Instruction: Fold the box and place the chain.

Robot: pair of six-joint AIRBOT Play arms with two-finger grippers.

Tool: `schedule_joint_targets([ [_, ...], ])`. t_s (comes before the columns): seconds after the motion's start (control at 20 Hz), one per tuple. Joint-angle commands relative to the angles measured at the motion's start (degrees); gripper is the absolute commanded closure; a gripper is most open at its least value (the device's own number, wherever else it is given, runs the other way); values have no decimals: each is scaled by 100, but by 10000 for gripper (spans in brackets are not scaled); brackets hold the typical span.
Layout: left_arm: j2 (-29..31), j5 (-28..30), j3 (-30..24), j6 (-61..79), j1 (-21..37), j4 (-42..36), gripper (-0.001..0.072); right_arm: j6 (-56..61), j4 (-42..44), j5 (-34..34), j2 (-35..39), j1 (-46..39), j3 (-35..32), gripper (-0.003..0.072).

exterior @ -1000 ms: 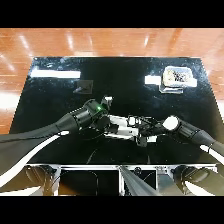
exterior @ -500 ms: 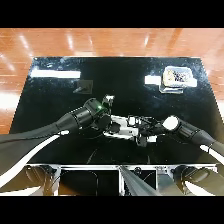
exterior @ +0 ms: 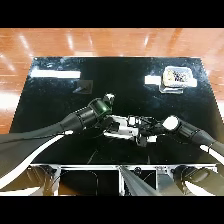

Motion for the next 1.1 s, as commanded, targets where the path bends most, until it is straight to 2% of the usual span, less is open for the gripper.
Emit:
schedule_joint_targets([
  [0.0, -107, 20, 11, -20, -7, -48, 365, 2, -2, 2, 0, 0, -2, 137],
  [0.65, -234, 0, 13, -13, -24, -256, 370, 2, -2, 2, 0, 0, -2, 138],
  [0.75, -234, 0, 13, 2, -24, -258, 525, 2, -2, 2, 0, 0, -2, 138],
  [0.9, -234, -2, 13, 2, -42, -258, 542, 2, -2, 2, 0, 0, -2, 137],
  [0.95, -234, -2, 13, 2, -44, -258, 592, 2, -2, 2, 0, 0, -2, 138],
  [1.05, -234, -4, 13, 2, -44, -260, 592, 2, -2, 2, 0, 0, -2, 138],
])
